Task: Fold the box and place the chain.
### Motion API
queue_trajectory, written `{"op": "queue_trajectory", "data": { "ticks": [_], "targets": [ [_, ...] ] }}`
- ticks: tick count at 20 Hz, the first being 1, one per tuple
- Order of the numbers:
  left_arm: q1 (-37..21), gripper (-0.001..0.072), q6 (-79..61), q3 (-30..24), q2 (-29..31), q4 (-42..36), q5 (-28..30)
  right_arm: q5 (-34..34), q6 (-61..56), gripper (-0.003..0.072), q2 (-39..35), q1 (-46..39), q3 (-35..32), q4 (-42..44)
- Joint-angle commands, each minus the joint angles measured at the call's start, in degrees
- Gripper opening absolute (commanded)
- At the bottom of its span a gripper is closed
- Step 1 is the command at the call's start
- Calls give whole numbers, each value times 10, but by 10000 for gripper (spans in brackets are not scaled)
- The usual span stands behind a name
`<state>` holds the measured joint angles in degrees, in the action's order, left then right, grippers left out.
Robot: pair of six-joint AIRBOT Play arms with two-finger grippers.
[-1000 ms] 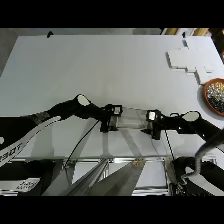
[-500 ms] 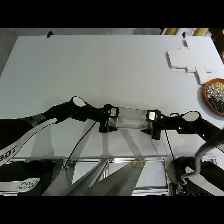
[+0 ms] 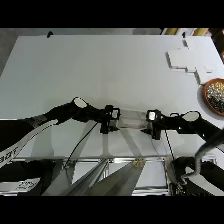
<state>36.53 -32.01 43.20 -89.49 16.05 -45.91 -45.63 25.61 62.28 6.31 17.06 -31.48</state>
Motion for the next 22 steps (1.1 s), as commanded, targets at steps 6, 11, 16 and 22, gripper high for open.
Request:
{"op": "queue_trajectory", "data": {
  "ticks": [6,11,16,22],
  "targets": [
    [5,30,-1,0,0,5,4,0,0,394,0,0,0,0],
    [5,30,-1,0,0,5,3,0,0,394,0,0,0,0],
    [5,30,-1,0,0,5,3,0,0,394,0,0,0,0],
    [5,30,-1,0,0,5,3,-2,0,393,0,0,0,0]
  ]
}}
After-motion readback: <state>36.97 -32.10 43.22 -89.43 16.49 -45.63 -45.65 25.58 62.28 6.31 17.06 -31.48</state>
